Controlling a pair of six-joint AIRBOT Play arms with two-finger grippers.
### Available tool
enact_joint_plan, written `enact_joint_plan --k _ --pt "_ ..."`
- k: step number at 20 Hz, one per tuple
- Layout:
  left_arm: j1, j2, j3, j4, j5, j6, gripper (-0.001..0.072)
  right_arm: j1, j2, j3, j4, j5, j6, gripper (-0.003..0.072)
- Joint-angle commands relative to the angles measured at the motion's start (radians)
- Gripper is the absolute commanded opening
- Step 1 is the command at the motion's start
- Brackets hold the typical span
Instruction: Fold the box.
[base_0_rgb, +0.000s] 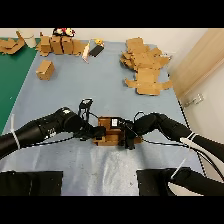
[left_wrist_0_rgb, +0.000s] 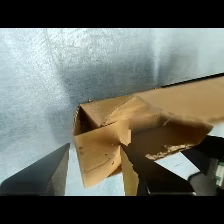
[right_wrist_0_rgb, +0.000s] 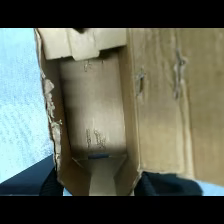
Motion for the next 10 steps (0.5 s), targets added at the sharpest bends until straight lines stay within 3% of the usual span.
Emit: enact_joint_plan --k 1,5,10 --pt "-0.023 -0.038 0.039 0.05 -0.048 -0.046 0.0455 0.0 -0.001 0.0 0.0 0.0 0.0 0.0505" --pt "-0.043 -0.051 0.085 0.152 -0.127 -0.131 0.0456 0.0 0.0 0.0 0.0 0.0 0.0 0.0505" --pt "-0.059 -0.068 0.099 0.156 -0.159 -0.158 0.0455 0.0 0.0 0.0 0.0 0.0 0.0 0.0505"
